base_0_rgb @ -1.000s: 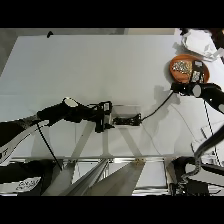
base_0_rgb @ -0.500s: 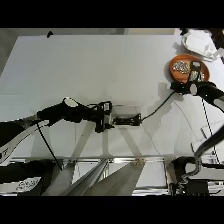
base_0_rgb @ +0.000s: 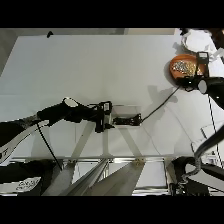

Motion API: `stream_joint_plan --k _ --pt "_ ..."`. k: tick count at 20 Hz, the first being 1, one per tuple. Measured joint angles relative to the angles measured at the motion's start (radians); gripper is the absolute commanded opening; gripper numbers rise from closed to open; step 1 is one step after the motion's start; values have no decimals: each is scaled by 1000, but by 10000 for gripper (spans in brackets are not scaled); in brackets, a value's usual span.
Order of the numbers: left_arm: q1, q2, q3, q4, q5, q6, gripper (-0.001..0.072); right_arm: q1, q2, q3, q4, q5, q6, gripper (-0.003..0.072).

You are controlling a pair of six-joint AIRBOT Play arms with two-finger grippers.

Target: Fold the box and place the chain.

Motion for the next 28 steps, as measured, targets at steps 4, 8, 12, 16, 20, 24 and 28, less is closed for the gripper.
stream_joint_plan --k 4,8,12,16,20,24,28 --pt "0 0 0 0 0 0 325 72 194 0 1 87 -85 18" --pt "0 0 0 0 0 0 325 172 433 0 2 163 -132 18" --pt "0 0 0 0 0 0 325 269 674 0 38 223 -146 18" --pt "0 0 0 0 0 0 325 322 852 0 175 254 -175 18" --pt "0 0 0 0 0 0 325 338 925 0 436 259 -269 18" --pt "0 0 0 0 0 0 325 342 918 0 740 230 -433 18" --pt "0 0 0 0 0 0 325 343 851 0 1014 215 -583 19"
